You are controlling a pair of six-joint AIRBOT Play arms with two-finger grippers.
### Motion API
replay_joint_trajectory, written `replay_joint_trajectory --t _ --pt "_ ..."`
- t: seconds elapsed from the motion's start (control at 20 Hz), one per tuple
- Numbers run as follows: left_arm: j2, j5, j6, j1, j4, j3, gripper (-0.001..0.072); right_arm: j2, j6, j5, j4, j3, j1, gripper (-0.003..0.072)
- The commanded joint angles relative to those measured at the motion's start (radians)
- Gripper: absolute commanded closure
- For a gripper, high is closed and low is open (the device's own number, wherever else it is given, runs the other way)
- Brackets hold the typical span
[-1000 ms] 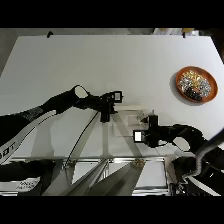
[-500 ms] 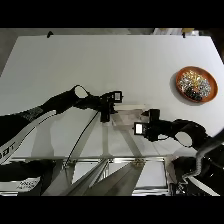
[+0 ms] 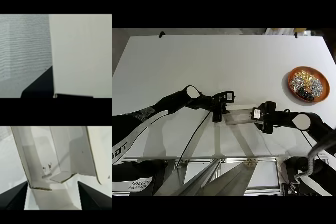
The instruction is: Fold the box and place the chain.
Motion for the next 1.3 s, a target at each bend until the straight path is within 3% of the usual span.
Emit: replay_joint_trajectory --t 0.0,0.45,0.85,1.05,1.1,1.25 --pt "0.001 0.0 0.0 -0.001 0.0 0.001 0.0696 -0.076 -0.206 0.071 0.174 0.033 -0.084 -0.0017" --pt "0.001 0.0 0.0 -0.001 0.0 0.001 0.0696 -0.27 -0.481 0.167 0.291 0.078 -0.142 -0.0034" --pt "0.0 0.0 0.0 -0.001 0.0 0.001 0.0696 -0.358 -0.492 0.2 0.302 0.078 -0.142 -0.003" --pt "0.001 0.0 0.0 -0.001 0.0 0.001 0.0696 -0.363 -0.492 0.193 0.317 0.078 -0.142 0.0029" --pt "0.0 0.0 0.0 -0.001 0.0 0.001 0.0696 -0.363 -0.492 0.193 0.319 0.078 -0.142 0.0121" --pt "0.0 0.0 0.0 -0.001 0.0 0.001 0.0696 -0.363 -0.492 0.193 0.339 0.078 -0.142 0.014"
